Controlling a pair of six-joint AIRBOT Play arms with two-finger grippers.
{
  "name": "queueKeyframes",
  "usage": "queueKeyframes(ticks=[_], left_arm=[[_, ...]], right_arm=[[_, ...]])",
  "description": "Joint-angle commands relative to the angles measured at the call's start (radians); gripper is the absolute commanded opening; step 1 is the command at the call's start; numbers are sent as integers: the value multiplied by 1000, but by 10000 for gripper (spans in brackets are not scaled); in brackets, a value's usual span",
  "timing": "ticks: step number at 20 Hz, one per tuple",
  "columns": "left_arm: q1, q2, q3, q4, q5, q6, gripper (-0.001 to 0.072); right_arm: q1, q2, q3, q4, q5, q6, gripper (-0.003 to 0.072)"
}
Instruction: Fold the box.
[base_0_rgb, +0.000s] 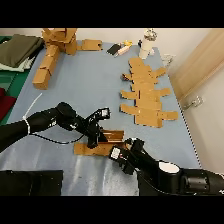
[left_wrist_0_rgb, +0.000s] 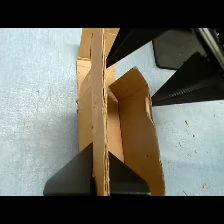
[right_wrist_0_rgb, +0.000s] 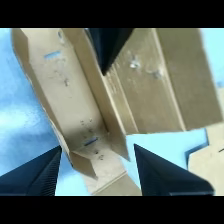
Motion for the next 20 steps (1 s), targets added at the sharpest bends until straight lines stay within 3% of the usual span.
queueKeyframes(ticks=[1, 5, 8, 13, 15, 20], left_arm=[[1, 0, 0, 0, 0, 0, 12], [1, 0, 0, 0, -1, 0, 12], [1, 0, 0, 0, -1, 0, 13], [1, 0, 0, 0, -1, 0, 12], [1, 0, 0, 0, 0, 0, 12], [1, 0, 0, 0, -1, 0, 13]], right_arm=[[-63, 80, -53, 26, 85, -93, 720], [-213, 79, -64, 181, 214, -354, 720], [-364, 78, -64, 399, 283, -650, 720], [-698, -21, -54, 1055, 304, -1442, 720], [-798, -97, -34, 1240, 291, -1688, 720], [-875, -229, 19, 1337, 197, -1839, 720]])
